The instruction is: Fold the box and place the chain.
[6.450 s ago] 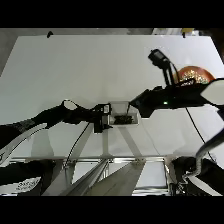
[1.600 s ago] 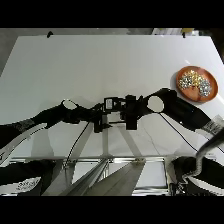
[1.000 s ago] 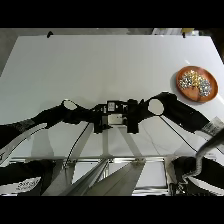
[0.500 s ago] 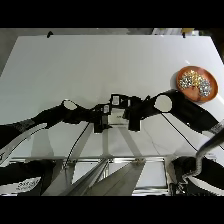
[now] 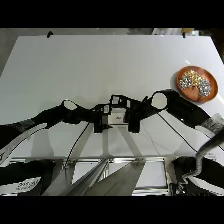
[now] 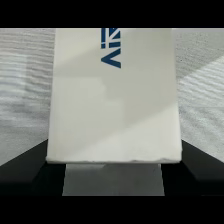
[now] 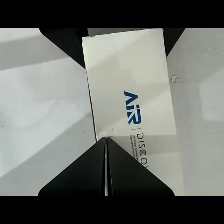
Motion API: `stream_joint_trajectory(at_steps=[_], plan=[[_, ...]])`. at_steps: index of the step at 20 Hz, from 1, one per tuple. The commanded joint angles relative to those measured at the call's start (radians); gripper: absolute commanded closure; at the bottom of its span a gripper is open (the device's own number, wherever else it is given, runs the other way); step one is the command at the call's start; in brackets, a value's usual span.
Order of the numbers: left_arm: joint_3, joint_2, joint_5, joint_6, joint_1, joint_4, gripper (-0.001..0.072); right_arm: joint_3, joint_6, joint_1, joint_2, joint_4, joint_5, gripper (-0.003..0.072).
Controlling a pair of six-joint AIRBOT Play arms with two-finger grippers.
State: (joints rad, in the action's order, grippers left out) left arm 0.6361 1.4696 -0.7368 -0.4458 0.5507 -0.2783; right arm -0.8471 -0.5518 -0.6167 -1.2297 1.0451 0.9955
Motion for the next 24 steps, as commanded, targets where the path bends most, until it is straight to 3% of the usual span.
stream_joint_trajectory(at_steps=[1, 16, 21, 24], plan=[[0.000, 0.000, 0.000, 0.000, 0.000, 0.001, 0.0560, 0.001, 0.001, 0.001, -0.007, -0.003, 0.010, 0.0678], [0.000, 0.000, 0.000, 0.000, 0.000, 0.001, 0.0560, 0.000, 0.000, 0.001, -0.055, -0.002, 0.010, 0.0677], [0.000, 0.000, 0.000, 0.000, 0.000, 0.001, 0.0560, 0.000, -0.068, 0.002, 0.084, 0.099, -0.044, 0.0678], [0.000, 0.000, 0.000, 0.000, 0.000, 0.001, 0.0560, 0.000, -0.230, 0.032, 0.155, 0.192, 0.012, 0.0678]])
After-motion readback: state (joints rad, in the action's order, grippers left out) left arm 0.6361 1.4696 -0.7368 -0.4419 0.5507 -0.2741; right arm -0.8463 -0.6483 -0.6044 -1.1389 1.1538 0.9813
